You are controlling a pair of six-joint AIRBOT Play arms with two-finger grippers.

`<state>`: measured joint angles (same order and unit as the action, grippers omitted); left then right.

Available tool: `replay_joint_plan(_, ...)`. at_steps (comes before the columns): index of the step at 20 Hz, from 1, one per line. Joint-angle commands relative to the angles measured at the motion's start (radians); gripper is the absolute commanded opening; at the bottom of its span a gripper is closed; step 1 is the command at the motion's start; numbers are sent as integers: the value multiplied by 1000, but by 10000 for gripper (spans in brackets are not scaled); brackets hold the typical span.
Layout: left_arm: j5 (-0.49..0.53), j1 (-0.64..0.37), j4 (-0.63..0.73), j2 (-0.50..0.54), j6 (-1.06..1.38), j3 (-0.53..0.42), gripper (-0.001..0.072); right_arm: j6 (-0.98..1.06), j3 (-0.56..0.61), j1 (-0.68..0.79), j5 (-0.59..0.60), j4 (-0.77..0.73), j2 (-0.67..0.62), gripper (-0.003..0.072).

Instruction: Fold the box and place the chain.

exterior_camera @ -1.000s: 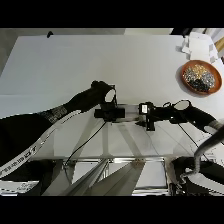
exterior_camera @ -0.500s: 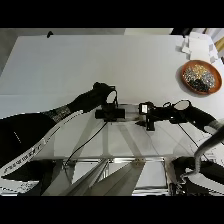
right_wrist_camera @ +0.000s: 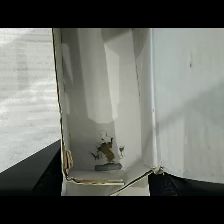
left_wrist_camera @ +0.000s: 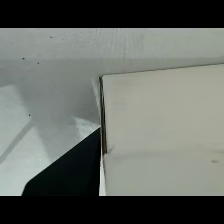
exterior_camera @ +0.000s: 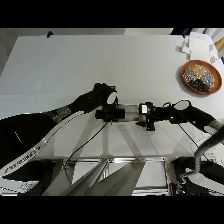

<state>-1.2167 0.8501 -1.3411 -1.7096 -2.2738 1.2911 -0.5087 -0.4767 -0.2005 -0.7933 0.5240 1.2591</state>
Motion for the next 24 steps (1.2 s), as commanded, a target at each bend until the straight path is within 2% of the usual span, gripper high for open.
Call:
replay_joint_plan(1, -3, 3, -5, -1, -5, 0, 155, 3, -1, 0, -1, -1, 0, 401)
replay_joint_plan(2, -3, 3, -5, -1, -5, 0, 117, 3, -1, 0, -1, -1, 0, 401)
replay_joint_plan(3, -3, 4, -5, -1, -5, 0, 43, 3, -1, 0, -1, -1, 0, 401)
replay_joint_plan(5, -3, 6, -6, -1, -9, 0, 4, 3, -1, 0, -1, -1, 0, 401)
replay_joint_plan(10, -2, 6, -6, -1, -27, 0, 8, 3, -1, 0, -1, -1, 0, 401)
replay_joint_plan(11, -2, 6, -5, -1, -27, 0, 55, 3, -1, 0, -1, -1, 0, 401)
replay_joint_plan(13, -3, 6, 1, 1, -27, 0, 228, 3, -1, 0, -1, -1, 0, 401)
replay_joint_plan(14, -3, 5, 2, 5, -26, 0, 283, 3, -1, 0, -1, -1, 0, 401)
replay_joint_plan(24, -38, -6, 0, 69, 14, 1, 296, 3, -1, 0, -1, -1, 0, 401)
